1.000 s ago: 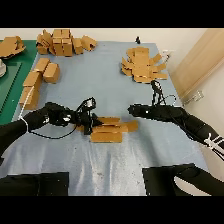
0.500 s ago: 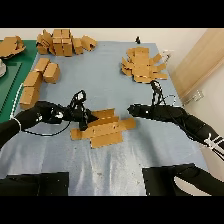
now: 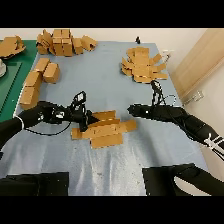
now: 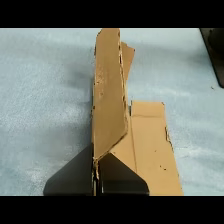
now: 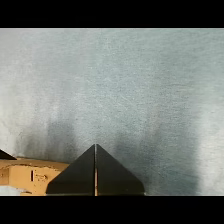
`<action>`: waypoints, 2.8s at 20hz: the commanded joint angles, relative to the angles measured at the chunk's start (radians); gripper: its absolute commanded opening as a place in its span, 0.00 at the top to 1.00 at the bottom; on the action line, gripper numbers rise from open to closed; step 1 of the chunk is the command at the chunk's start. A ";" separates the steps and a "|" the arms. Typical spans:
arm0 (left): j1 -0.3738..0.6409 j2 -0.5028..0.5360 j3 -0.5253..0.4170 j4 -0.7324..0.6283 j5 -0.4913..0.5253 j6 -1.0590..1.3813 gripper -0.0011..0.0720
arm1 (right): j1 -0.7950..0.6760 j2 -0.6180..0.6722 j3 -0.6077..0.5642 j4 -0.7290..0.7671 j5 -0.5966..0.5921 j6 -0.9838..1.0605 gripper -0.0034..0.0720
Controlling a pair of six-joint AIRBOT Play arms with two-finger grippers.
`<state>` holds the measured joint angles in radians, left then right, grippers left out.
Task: Fold the box.
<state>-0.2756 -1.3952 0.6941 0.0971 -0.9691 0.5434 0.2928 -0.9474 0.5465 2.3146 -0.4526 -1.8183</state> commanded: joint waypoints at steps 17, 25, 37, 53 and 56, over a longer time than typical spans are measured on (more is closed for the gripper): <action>-0.022 -0.017 0.023 0.084 -0.030 0.009 0.97 | 0.001 -0.001 0.000 0.000 0.007 0.000 0.95; -0.022 -0.016 0.023 0.083 -0.010 0.007 0.97 | 0.001 -0.001 0.000 -0.032 0.006 0.000 0.95; -0.022 -0.016 0.023 0.082 -0.010 0.007 0.97 | 0.294 0.179 -0.093 -0.325 -0.210 -0.122 0.95; -0.022 -0.016 0.023 0.082 -0.010 0.007 0.97 | 0.719 0.084 -0.172 -0.802 -0.035 -0.311 0.25; -0.022 -0.016 0.023 0.083 -0.010 0.007 0.97 | 0.719 0.062 -0.141 -0.829 -0.021 -0.311 0.25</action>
<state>-0.2974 -1.4113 0.7166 0.1795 -0.9794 0.5499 1.0073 -0.8410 0.3740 1.5494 -0.5049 -2.1204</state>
